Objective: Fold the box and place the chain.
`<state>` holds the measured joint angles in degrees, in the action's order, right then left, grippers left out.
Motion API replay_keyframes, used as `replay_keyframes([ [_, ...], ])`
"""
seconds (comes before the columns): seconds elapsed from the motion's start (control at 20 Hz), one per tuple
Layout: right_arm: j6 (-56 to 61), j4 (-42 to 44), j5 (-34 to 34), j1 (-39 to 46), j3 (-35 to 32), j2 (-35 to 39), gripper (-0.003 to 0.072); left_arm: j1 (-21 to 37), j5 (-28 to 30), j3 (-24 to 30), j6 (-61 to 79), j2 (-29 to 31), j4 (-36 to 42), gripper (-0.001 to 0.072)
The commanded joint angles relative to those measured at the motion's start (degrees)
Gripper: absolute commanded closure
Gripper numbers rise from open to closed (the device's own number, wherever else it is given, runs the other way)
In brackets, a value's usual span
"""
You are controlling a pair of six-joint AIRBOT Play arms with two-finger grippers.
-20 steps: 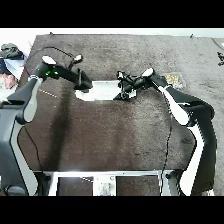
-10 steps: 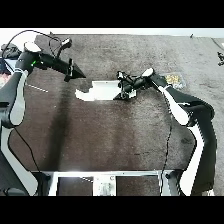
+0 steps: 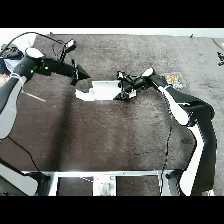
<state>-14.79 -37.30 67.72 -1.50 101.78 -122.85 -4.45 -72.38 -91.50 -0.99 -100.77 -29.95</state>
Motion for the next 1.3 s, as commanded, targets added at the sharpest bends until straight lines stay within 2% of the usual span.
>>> replay_keyframes([
  [0.0, 0.02, 0.02, 0.0, 0.02, 0.02, -0.02, 0.0412, -0.2, 9.86, 12.52, 5.73, 6.99, 3.23, 0.0706],
  [0.25, 0.02, 0.0, 0.0, 0.02, 0.02, -0.02, 0.0412, -4.52, 10.75, 20.59, 7.85, 7.23, 4.52, 0.0704],
  [0.45, 0.02, 0.0, 0.02, 0.02, 0.02, -0.02, 0.0412, -7.48, 13.03, 21.44, 10.05, 4.74, 8.15, 0.0702],
  [0.6, 0.02, 0.0, 0.0, 0.02, 0.02, -0.02, 0.0412, -8.0, 14.05, 17.88, 10.47, 2.27, 10.38, 0.0702],
  [0.9, 0.02, 0.0, 0.02, 0.02, 0.02, -0.02, 0.0412, -7.48, 18.16, 5.95, 7.02, -4.52, 9.4, 0.0702],
  [1.0, 0.02, 0.0, 0.02, 0.02, 0.02, -0.02, 0.0412, -6.6, 19.39, 4.09, 6.36, -6.12, 9.49, 0.0702],
  [1.25, 0.02, 0.0, 0.0, 0.02, 0.02, -0.02, 0.0412, -6.03, 21.46, 3.43, 7.52, -9.05, 9.79, 0.0702],
])
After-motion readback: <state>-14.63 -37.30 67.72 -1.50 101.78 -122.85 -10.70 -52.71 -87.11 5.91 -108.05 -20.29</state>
